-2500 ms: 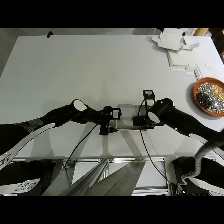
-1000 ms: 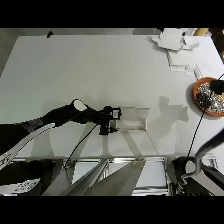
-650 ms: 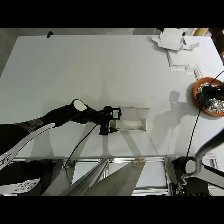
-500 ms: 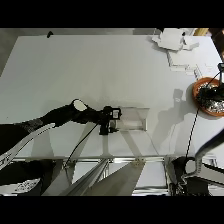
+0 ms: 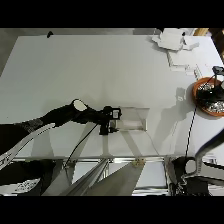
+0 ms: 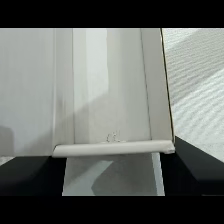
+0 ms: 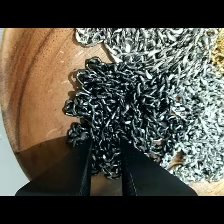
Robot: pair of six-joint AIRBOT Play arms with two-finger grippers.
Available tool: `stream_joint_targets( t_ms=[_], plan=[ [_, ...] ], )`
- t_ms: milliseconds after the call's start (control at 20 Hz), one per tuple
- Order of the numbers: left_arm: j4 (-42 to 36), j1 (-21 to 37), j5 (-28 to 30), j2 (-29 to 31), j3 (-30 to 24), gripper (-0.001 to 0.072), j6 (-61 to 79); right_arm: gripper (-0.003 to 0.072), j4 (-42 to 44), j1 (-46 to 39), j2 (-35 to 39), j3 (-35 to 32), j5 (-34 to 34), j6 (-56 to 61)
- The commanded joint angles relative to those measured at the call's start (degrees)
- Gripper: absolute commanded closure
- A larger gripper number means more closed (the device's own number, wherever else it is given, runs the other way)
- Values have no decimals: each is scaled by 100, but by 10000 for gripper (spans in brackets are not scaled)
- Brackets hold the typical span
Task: Fold the box and place the chain.
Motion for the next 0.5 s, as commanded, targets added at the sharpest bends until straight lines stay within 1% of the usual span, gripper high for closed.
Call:
stream_joint_targets(
  t_ms=[0, 50, 100, 150, 250, 450],
  plan=[
    [2, 4, 0, 2, 0, 455, 0, 521, 4, -2, -96, 2, 61, -2],
    [2, 4, 0, 2, 0, 455, 0, 557, 4, -2, -101, 2, 61, -2],
    [2, 4, 0, 2, 0, 455, 0, 647, 4, -2, -98, 2, 72, -2],
    [2, 4, 0, 2, 0, 455, 0, 668, 4, -2, -85, 2, 118, -2],
    [2, 4, 0, 2, 0, 455, 0, 668, 28, 0, 48, 2, 203, -2],
    [2, 4, 0, 2, 0, 455, 0, 668, 238, 0, 708, 2, 382, -13]
  ],
)
